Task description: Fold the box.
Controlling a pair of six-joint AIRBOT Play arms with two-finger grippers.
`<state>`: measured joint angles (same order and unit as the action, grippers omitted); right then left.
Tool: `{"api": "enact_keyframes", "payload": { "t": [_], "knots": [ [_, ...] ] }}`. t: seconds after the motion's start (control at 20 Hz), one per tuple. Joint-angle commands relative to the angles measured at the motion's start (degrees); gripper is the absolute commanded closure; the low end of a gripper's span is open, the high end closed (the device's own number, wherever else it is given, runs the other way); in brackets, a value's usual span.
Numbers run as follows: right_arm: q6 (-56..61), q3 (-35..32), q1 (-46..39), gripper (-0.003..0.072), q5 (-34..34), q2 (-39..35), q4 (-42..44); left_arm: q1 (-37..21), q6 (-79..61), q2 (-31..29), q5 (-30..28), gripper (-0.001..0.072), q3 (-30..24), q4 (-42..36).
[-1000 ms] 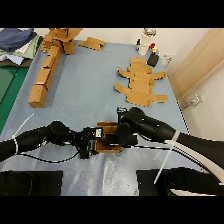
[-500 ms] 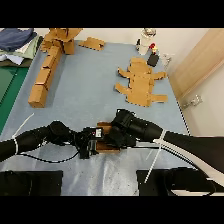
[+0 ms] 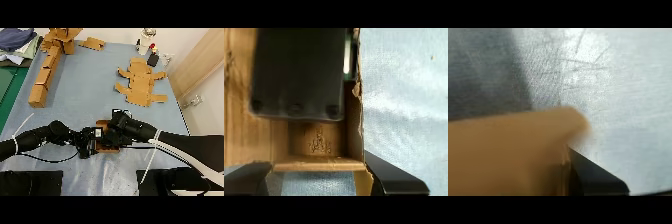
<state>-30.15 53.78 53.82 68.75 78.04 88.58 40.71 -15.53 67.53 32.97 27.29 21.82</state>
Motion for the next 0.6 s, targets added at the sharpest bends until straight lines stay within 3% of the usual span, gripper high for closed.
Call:
{"api": "enact_keyframes", "payload": {
  "t": [0.0, 0.15, 0.55],
  "knots": [
    [-0.9, 1.7, 0.0, 0.0293, 2.7, -1.1, 0.3, 0.0, -0.1, 0.0, 0.2, 0.0291, 0.0, 0.0],
    [-0.9, 3.4, -0.7, 0.0294, 7.1, -2.4, -0.7, 0.0, -0.1, 0.0, 0.1, 0.0291, 0.0, 0.0],
    [-0.9, 3.7, -0.7, 0.0294, 9.2, -4.3, -2.1, 0.0, -0.1, 0.0, 0.1, 0.0291, 0.0, 0.0]
  ]
}}
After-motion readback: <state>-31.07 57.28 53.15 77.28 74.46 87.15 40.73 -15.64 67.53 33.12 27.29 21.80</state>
